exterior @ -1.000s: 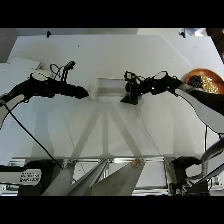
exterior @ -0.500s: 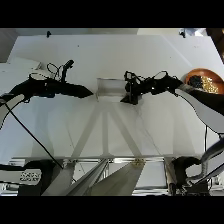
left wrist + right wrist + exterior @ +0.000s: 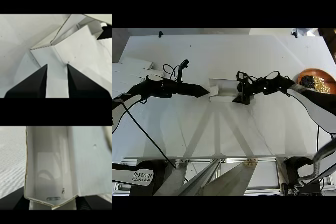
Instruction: Fold the box and place the chain.
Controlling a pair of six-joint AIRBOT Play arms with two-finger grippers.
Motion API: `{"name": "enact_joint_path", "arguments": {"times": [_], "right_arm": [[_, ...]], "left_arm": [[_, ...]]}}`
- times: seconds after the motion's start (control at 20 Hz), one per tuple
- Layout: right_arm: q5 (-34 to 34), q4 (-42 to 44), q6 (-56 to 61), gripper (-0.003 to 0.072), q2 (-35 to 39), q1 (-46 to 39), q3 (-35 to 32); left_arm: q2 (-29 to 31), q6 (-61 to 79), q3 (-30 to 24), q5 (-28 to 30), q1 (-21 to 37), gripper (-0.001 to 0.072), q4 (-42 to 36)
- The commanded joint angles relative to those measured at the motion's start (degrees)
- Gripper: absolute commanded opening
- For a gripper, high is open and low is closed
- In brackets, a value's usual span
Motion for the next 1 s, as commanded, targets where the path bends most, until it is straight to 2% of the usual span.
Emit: {"name": "enact_joint_path", "arguments": {"times": [0.0, 0.1, 0.15, 0.2, 0.55, 0.75, 0.95], "right_arm": [[0.0, 0.02, 0.02, 0.046, -0.02, 0.07, 0.04], [0.0, 0.02, 0.02, 0.046, -0.02, 0.07, 0.04], [0.0, 0.02, 0.02, 0.046, -0.02, 0.07, 0.04], [0.0, 0.02, 0.02, 0.046, -0.02, 0.07, 0.04], [0.0, 0.02, 0.02, 0.046, -0.02, 0.07, 0.04], [0.0, 0.02, 0.02, 0.046, -0.02, 0.07, 0.04], [0.0, 0.02, 0.02, 0.046, -0.02, 0.07, 0.04]], "left_arm": [[-0.28, 1.2, 0.02, 0.28, -0.2, 0.03, -0.68], [-0.31, 2.36, 0.02, 0.28, -0.2, 0.0303, -0.85], [-0.39, 2.36, 0.02, 0.31, -0.2, 0.0345, -1.03], [-0.48, 2.36, 0.02, 0.33, -0.26, 0.0355, -1.05], [-2.95, 2.38, 0.02, 0.37, -1.99, 0.0354, -3.61], [-3.1, 1.49, 0.02, 2.32, -2.49, 0.0353, -3.37], [-1.99, -1.99, 0.04, 5.97, -3.5, 0.0351, 3.15]]}}
